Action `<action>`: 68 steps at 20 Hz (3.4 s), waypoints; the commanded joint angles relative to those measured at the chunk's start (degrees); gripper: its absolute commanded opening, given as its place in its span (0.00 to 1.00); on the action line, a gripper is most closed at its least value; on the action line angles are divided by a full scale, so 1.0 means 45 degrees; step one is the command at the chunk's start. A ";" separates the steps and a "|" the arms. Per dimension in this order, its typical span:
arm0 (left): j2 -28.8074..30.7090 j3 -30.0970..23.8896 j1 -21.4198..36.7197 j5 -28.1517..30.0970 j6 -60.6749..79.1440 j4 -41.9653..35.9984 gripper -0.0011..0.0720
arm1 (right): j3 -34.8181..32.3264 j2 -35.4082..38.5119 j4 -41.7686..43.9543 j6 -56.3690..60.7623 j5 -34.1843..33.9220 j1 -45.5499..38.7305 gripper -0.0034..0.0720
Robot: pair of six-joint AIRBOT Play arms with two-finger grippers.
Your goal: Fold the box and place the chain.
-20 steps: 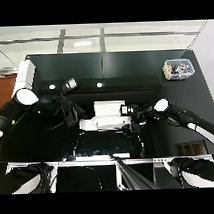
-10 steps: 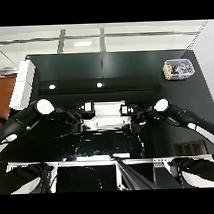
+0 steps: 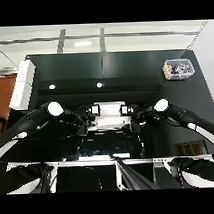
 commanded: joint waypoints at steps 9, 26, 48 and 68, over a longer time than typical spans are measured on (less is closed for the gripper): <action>-0.0675 0.0019 -0.0233 0.0189 -0.0039 -0.2293 0.21 | -0.0010 -0.0010 0.0000 0.0005 0.0000 0.0000 0.15; -0.0952 0.0223 -0.0204 -0.0408 -0.0272 -0.1627 0.13 | -0.0010 -0.0010 0.0005 0.0005 -0.0005 0.0000 0.15; 0.0554 -0.2618 0.7378 -0.3740 -1.4639 -0.1700 0.05 | -0.0010 -0.0010 0.0000 0.0044 -0.0044 0.0000 0.15; -0.1647 -0.0928 0.5008 -0.4503 -1.1472 -0.5183 0.73 | -0.0010 -0.0010 0.0000 0.0044 -0.0049 0.0000 0.15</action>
